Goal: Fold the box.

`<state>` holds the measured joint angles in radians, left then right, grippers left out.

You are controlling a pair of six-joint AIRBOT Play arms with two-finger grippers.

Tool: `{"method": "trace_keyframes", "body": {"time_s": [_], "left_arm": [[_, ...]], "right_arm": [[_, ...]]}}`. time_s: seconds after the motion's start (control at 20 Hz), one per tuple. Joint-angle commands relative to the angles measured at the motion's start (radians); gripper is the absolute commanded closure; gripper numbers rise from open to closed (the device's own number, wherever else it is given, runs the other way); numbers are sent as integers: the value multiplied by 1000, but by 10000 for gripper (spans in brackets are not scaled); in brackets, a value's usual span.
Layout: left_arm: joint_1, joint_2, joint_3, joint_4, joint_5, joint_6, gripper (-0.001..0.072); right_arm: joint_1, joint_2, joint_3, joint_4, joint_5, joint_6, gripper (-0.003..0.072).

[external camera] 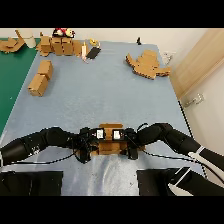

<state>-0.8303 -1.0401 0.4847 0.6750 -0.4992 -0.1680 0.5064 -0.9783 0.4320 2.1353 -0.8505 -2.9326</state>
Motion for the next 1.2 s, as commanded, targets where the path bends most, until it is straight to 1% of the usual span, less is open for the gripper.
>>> {"method": "trace_keyframes", "body": {"time_s": [0.0, 0.05, 0.45, 0.5, 0.55, 0.6, 1.15], "left_arm": [[-21, -15, 2, -8, 50, 4, 556], [-26, -19, 3, -10, 57, 9, 673], [-37, -23, 7, -48, 62, 26, 674], [-37, -23, 7, -48, 62, 26, 563], [-37, -23, 7, -52, 62, 26, 359], [-37, -23, 7, -55, 62, 26, 324], [-34, -22, 7, -47, 63, -6, 324]], "right_arm": [[0, 1, 0, 0, 0, 0, 191], [0, 1, 0, 0, 0, 0, 191], [0, 1, 0, 0, 0, 0, 191], [0, 1, 0, 0, 0, 0, 191], [0, 1, 0, 0, 0, 0, 191], [0, 1, 0, 0, 0, 0, 191], [0, 1, 0, 0, 0, 0, 191]]}}
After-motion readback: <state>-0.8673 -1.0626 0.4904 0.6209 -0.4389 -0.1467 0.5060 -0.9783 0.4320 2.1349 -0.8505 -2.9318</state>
